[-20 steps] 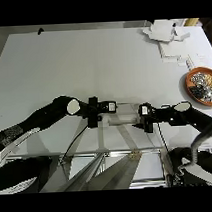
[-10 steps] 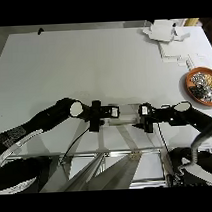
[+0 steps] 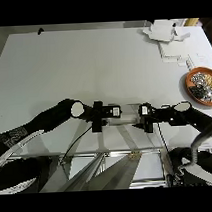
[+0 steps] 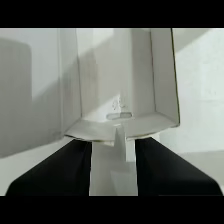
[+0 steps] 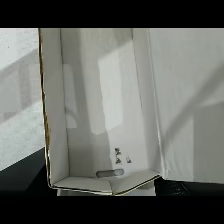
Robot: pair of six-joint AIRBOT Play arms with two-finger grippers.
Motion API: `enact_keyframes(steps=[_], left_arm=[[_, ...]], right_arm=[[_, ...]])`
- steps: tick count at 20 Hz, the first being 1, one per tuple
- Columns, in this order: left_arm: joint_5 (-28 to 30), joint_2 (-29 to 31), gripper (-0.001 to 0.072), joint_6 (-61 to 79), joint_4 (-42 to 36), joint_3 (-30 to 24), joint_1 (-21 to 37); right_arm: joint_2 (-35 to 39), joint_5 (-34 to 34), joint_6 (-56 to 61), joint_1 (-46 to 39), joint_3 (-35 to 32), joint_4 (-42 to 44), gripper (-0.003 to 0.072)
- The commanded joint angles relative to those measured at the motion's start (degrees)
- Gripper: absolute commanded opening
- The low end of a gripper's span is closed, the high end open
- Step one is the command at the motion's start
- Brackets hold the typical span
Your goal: Fold the box and place the chain.
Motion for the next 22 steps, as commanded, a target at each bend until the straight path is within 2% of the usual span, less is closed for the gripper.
enact_keyframes(steps=[1,3,4,5,6,11,13,14,15,19,21,22], left_arm=[[1.9,0.0,0.027,3.1,-3.3,0.0,-1.0],[1.8,0.0,0.0267,2.9,-3.3,0.0,-1.0],[1.8,0.0,0.0225,2.9,-3.3,0.0,-1.0],[1.8,0.0,0.0122,2.9,-3.3,0.0,-1.0],[1.8,-0.1,0.0082,2.9,-3.5,0.0,-1.0],[1.7,-1.3,0.0084,2.9,-5.5,0.0,-1.8],[1.6,-1.9,0.011,2.9,-5.5,0.0,-2.1],[1.6,-1.8,0.0212,2.9,-5.5,0.0,-2.1],[1.6,-1.7,0.0279,2.9,-5.5,0.0,-2.1],[-0.2,-1.2,0.0283,2.9,-5.2,0.0,-2.0],[-2.2,-0.2,0.0271,2.6,-3.6,0.0,-1.6],[-3.7,0.9,0.0241,0.7,-2.1,0.0,-1.0]], right_arm=[[0.0,0.0,0.0,0.0,0.0,0.0,0.0474],[0.0,0.0,0.0,0.0,0.0,0.0,0.0474],[0.0,0.0,0.0,0.0,0.0,0.0,0.0474],[0.0,0.0,0.0,0.0,0.0,0.0,0.0474],[0.0,0.0,0.0,0.0,0.0,0.0,0.0474],[0.0,0.0,0.0,0.0,0.0,0.0,0.0474],[0.0,0.0,0.0,0.0,0.0,0.0,0.0474],[0.0,0.0,0.0,0.0,0.0,0.0,0.0474],[0.0,0.0,0.0,0.0,0.0,0.0,0.0474],[0.0,0.0,0.0,0.0,0.0,0.0,0.0474],[0.0,0.0,0.0,0.0,0.0,0.0,0.0474],[0.0,0.0,0.0,0.0,0.0,0.0,0.0474]])
